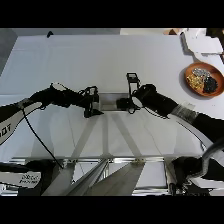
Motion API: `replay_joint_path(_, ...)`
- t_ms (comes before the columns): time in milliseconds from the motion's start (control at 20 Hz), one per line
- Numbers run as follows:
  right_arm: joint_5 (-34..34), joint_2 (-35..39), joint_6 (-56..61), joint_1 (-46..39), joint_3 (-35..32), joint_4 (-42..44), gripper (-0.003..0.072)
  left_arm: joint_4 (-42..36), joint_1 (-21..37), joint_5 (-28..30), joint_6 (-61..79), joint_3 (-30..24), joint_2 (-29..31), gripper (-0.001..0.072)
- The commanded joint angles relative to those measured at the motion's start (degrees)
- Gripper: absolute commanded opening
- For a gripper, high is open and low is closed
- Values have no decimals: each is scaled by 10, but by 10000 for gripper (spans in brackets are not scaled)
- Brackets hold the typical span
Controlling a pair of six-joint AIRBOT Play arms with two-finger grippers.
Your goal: Fold the box and place the chain.
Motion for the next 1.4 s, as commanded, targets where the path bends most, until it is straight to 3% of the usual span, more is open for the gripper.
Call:
replay_joint_path(0,14,-23,57,11,8,-16,406,0,0,0,0,0,0,276)
replay_joint_path(100,13,-24,96,14,9,-42,387,0,0,0,0,0,0,276)
replay_joint_path(150,14,-24,97,15,11,-53,279,0,0,0,0,0,0,276)
replay_joint_path(200,14,-24,97,15,14,-57,111,0,0,0,0,0,0,276)
replay_joint_path(250,14,-24,97,15,16,-61,12,0,0,0,0,0,0,276)
replay_joint_path(350,14,-24,97,15,18,-62,12,0,0,0,0,0,0,276)
replay_joint_path(400,14,-23,97,15,20,-62,37,0,0,0,0,0,0,276)
replay_joint_path(500,14,-15,97,15,21,-60,351,0,0,0,0,0,0,276)
replay_joint_path(550,17,-8,97,15,21,-60,427,0,0,0,0,0,0,276)
replay_joint_path(850,119,102,97,14,21,-58,428,0,0,0,0,0,0,276)
replay_joint_path(1000,129,173,97,-8,21,-61,428,0,0,0,0,0,0,276)
replay_joint_path(1200,164,271,85,-112,21,-85,427,0,0,0,0,0,0,276)
replay_joint_path(1350,185,320,-6,-224,21,-136,427,0,0,0,0,0,0,276)
